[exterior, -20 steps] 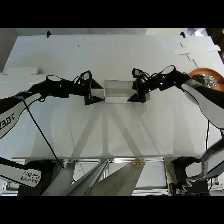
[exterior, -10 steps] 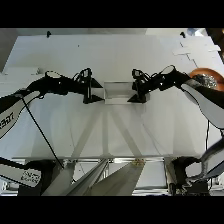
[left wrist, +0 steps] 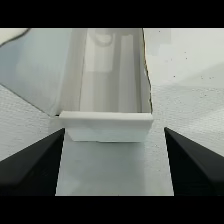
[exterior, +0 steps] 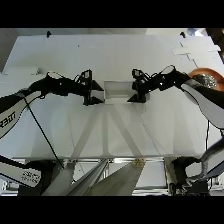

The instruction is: Fold the box and place the chain.

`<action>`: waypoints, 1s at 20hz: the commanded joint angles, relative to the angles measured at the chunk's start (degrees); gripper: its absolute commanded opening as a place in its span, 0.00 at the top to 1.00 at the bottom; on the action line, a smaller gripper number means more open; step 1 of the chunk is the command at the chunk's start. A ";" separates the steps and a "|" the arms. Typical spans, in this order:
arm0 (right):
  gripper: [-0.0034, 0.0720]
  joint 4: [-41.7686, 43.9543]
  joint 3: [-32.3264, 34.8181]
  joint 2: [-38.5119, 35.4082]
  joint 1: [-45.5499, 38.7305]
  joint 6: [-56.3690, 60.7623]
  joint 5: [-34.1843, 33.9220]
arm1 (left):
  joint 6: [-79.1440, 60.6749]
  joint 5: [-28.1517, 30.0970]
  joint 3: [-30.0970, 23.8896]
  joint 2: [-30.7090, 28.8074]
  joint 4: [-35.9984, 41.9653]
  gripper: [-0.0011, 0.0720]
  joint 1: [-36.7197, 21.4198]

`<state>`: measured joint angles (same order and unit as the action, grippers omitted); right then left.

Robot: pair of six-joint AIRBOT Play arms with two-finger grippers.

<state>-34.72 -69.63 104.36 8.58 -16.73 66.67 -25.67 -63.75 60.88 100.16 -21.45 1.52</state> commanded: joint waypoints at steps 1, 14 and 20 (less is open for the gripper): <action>0.30 0.04 0.00 0.00 -0.02 0.02 0.00 | 0.22 0.76 0.17 1.16 0.63 0.03 1.05; 0.30 0.04 -0.02 0.00 -0.02 0.02 0.00 | 0.22 2.69 0.66 0.85 3.04 0.03 0.90; 0.30 0.04 -0.02 0.00 -0.02 0.02 0.00 | 0.22 2.58 0.68 0.42 -0.04 0.03 0.00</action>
<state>-34.65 -69.63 104.36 8.56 -16.73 66.67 -25.47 -61.10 61.49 100.71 -19.49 1.80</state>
